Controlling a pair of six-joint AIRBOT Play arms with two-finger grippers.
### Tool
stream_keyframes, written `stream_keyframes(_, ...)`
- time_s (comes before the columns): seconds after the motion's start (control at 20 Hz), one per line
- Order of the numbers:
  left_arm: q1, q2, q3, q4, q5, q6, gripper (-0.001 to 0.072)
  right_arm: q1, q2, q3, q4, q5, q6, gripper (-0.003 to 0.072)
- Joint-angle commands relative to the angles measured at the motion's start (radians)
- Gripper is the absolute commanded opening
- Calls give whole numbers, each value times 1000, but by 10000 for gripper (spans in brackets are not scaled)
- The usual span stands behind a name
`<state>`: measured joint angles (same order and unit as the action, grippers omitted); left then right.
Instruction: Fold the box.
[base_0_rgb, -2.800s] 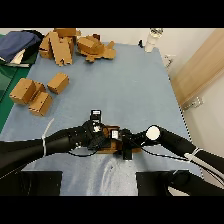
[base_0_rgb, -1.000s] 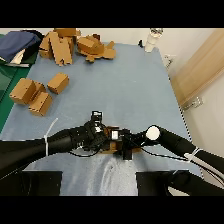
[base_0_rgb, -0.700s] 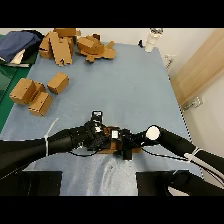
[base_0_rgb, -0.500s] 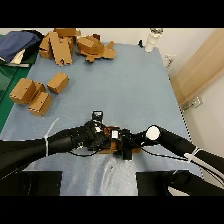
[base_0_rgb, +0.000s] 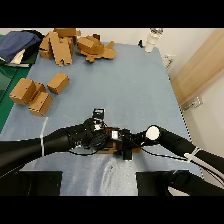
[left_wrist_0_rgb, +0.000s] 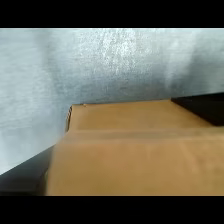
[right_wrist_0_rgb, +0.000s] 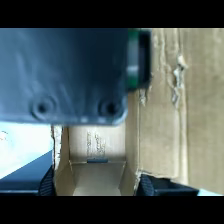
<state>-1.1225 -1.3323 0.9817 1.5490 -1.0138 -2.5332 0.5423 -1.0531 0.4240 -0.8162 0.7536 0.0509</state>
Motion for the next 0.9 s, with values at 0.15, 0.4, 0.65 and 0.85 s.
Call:
stream_keyframes(0.15,0,77,7,5,-134,8,529,0,0,0,0,0,1,479)
stream_keyframes(0.4,0,170,7,27,-153,8,529,0,0,0,1,0,1,479)
stream_keyframes(0.65,2,237,7,64,-164,8,519,0,0,0,0,0,1,479)
stream_keyframes(0.85,3,254,6,113,-278,172,13,0,0,0,1,0,1,479)
